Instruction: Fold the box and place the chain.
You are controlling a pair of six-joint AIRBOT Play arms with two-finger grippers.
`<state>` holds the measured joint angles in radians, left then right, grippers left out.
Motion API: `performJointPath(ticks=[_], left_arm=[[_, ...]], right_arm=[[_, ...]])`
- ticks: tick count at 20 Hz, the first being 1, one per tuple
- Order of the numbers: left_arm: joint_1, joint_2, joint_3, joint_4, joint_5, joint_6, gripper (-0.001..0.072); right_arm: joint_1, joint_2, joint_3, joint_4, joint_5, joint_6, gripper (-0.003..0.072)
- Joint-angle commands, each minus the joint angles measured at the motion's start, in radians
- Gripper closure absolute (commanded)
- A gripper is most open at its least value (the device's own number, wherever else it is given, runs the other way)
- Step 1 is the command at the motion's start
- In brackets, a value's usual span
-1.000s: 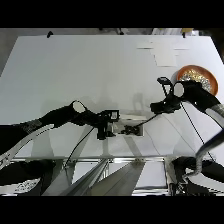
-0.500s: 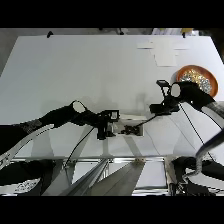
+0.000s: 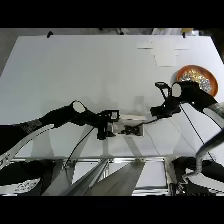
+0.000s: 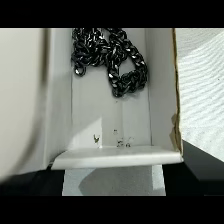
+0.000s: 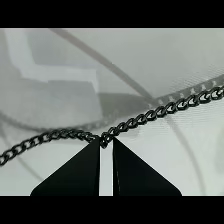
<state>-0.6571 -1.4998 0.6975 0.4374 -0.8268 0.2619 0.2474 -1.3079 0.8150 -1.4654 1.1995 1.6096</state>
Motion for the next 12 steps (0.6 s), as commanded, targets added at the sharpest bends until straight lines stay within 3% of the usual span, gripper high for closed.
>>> performJointPath(ticks=[1,5,12], left_arm=[[0.001,0.001,0.000,0.000,0.000,0.000,0.0540],[0.001,0.001,0.000,0.000,0.000,0.000,0.0540],[0.001,0.001,0.000,0.000,0.000,0.000,0.0540]], right_arm=[[0.047,0.089,-0.005,0.004,0.042,-0.045,0.0667],[0.147,0.257,-0.048,0.015,0.047,-0.044,0.0667],[0.361,0.567,-0.078,0.189,0.008,-0.040,0.0667]])
